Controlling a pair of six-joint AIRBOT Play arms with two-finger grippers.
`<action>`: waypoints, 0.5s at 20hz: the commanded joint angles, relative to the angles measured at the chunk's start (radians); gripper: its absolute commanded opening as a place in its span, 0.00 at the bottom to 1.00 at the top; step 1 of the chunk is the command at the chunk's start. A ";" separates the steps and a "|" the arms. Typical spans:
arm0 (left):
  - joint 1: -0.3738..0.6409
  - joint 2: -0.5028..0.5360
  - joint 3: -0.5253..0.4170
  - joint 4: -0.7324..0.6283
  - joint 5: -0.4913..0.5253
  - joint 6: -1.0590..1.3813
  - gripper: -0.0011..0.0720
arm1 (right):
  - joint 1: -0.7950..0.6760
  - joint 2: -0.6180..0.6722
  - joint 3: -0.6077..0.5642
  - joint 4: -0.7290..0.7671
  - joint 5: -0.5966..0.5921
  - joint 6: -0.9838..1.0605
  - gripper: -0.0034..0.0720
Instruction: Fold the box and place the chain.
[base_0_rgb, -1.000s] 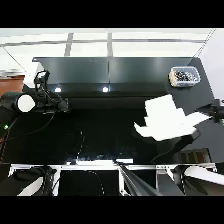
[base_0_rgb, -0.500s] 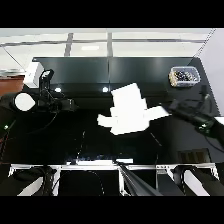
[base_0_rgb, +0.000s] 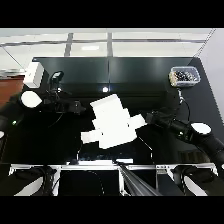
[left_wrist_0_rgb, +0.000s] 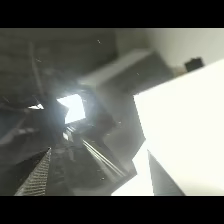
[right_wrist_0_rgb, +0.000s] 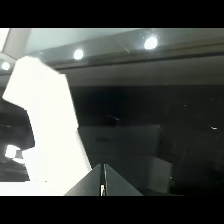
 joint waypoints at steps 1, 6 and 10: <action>0.039 -0.109 0.002 -0.233 -0.030 0.115 0.98 | 0.034 0.002 -0.002 0.006 -0.043 -0.024 0.07; 0.102 -0.255 -0.014 -0.512 -0.207 0.452 0.98 | 0.034 0.002 -0.002 -0.009 -0.039 -0.021 0.07; 0.045 -0.409 -0.015 -0.819 -0.358 0.760 0.98 | 0.034 0.002 -0.002 -0.010 -0.019 -0.021 0.07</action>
